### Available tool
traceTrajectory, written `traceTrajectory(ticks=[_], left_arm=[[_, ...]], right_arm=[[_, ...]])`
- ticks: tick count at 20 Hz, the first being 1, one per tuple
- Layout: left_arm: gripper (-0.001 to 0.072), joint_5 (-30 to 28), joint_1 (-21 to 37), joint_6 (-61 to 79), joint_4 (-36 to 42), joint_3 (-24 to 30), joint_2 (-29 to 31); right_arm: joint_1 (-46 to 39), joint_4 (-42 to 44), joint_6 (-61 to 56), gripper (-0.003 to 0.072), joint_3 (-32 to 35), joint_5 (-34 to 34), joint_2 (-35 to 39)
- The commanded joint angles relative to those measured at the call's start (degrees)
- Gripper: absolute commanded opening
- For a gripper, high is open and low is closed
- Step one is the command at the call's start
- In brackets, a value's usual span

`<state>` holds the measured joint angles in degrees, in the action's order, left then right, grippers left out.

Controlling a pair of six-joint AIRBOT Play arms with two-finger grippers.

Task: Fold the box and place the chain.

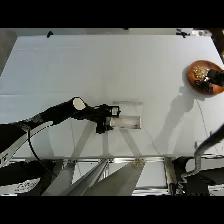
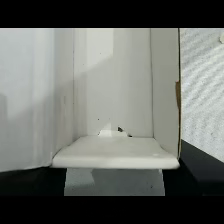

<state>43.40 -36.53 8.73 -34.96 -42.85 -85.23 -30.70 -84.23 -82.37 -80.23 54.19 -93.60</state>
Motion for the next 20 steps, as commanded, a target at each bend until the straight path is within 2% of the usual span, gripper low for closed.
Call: traceTrajectory(ticks=[1, 7, 14, 17, 20], left_arm=[[0.0347, 0.0, 0.0, 0.0, 0.0, 0.0, 0.0], [0.0347, 0.1, 0.0, 0.0, 0.0, 0.0, 0.0], [0.0347, 0.2, 0.0, 0.0, 0.0, 0.0, 0.0], [0.0347, 0.2, 0.0, 0.0, 0.0, 0.0, 0.0], [0.0347, 0.2, 0.0, 0.0, 0.0, 0.0, 0.0]], right_arm=[[0.0, 0.3, 0.4, 0.0019, -0.1, 2.6, 7.5], [0.0, 1.9, 2.2, 0.0019, -0.1, 10.7, 18.6], [0.0, 13.9, 8.2, 0.0018, -0.1, 23.1, 31.3], [0.2, 17.1, 8.0, 0.0018, -0.1, 25.2, 38.4], [0.2, 18.6, 7.6, 0.0018, -0.1, 30.2, 45.5]])
